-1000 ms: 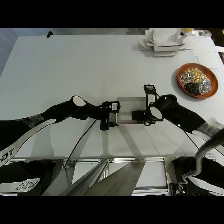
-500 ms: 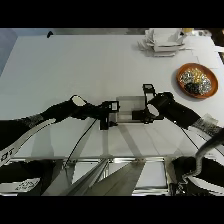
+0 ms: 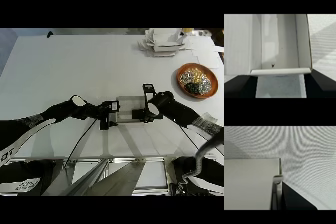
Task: Fold the box and place the chain.
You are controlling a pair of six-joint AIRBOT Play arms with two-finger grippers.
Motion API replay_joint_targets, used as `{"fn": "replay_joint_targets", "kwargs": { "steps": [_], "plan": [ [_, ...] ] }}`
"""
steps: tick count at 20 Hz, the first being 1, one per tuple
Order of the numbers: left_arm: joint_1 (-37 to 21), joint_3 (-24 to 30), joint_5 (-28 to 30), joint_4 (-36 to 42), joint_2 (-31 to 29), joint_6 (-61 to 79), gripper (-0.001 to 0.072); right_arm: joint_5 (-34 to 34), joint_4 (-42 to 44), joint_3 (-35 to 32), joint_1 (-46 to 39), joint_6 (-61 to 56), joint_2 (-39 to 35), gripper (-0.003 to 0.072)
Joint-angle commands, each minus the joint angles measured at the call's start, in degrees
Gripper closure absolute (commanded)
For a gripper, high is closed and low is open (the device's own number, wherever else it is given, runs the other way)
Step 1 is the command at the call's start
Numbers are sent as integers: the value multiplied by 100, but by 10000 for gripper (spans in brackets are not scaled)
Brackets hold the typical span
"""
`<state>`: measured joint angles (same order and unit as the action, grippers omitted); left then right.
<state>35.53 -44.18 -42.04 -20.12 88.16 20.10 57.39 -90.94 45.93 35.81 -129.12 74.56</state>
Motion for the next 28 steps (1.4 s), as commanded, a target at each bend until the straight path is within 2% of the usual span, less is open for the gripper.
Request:
{"fn": "replay_joint_targets", "kwargs": {
  "steps": [1,2,3,5,8,11,15,16,18,19,21,23,25,28],
  "plan": [
    [4,2,0,-2,-2,7,505,94,-33,2,-129,-7,35,566],
    [4,2,0,-4,-4,7,505,94,-33,2,-153,-7,55,541],
    [4,2,0,-4,-4,7,505,94,-33,2,-155,-7,90,482],
    [4,2,0,-4,-2,7,505,94,-13,2,-153,-2,170,489],
    [4,2,0,-4,-2,7,505,98,33,2,-153,-2,247,538],
    [4,2,0,-2,-4,7,505,186,17,2,-153,24,247,670],
    [4,2,0,-4,-4,7,505,181,11,2,-153,116,247,669],
    [4,2,0,-4,-4,7,505,190,17,13,-153,367,245,629],
    [4,2,0,-2,-4,7,505,433,-13,20,-153,1270,122,420],
    [4,2,0,-2,-4,7,505,634,-83,22,-153,1685,-13,387],
    [4,2,0,-2,-4,7,505,905,-358,22,-155,2267,-428,383],
    [4,2,2,-4,-4,7,505,1016,-511,44,-225,2865,-881,320],
    [4,2,-7,-2,-4,7,505,1331,-511,236,-485,3327,-1158,322],
    [4,2,-17,-4,-4,7,505,2004,83,879,-1220,3510,-1248,322]
  ]
}}
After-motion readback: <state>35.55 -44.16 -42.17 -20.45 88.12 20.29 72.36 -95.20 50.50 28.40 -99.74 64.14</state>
